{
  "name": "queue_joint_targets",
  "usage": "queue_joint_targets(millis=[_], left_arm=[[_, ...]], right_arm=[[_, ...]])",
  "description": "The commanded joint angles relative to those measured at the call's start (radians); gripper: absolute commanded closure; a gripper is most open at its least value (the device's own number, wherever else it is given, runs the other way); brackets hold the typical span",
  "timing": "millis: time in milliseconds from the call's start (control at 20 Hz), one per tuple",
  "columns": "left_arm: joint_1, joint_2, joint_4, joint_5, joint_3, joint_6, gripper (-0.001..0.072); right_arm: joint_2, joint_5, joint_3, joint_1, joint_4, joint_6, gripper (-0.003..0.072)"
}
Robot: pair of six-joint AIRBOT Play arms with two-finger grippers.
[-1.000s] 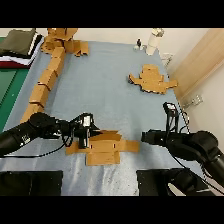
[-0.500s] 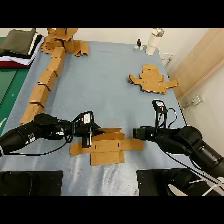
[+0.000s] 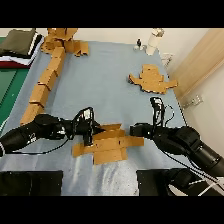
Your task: Fold the box.
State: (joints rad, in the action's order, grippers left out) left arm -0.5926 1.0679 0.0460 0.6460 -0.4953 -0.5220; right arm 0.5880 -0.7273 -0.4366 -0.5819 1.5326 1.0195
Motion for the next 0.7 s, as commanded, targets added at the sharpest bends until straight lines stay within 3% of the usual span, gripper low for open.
queue_joint_targets(millis=[0,150,450,650], left_arm=[[0.000,0.000,0.007,0.016,0.000,0.222,0.0698],[-0.013,0.000,-0.005,0.003,0.000,0.080,0.0698],[-0.054,0.000,-0.065,0.025,0.002,0.066,0.0697],[-0.151,0.000,-0.075,-0.083,0.026,0.066,0.0698]], right_arm=[[0.000,0.024,0.000,0.000,-0.004,0.022,0.0685],[0.000,0.024,0.000,0.000,-0.003,0.048,0.0686],[0.000,0.024,0.000,0.000,-0.008,0.056,0.0686],[0.000,0.049,0.000,0.000,-0.008,0.069,0.0686]])
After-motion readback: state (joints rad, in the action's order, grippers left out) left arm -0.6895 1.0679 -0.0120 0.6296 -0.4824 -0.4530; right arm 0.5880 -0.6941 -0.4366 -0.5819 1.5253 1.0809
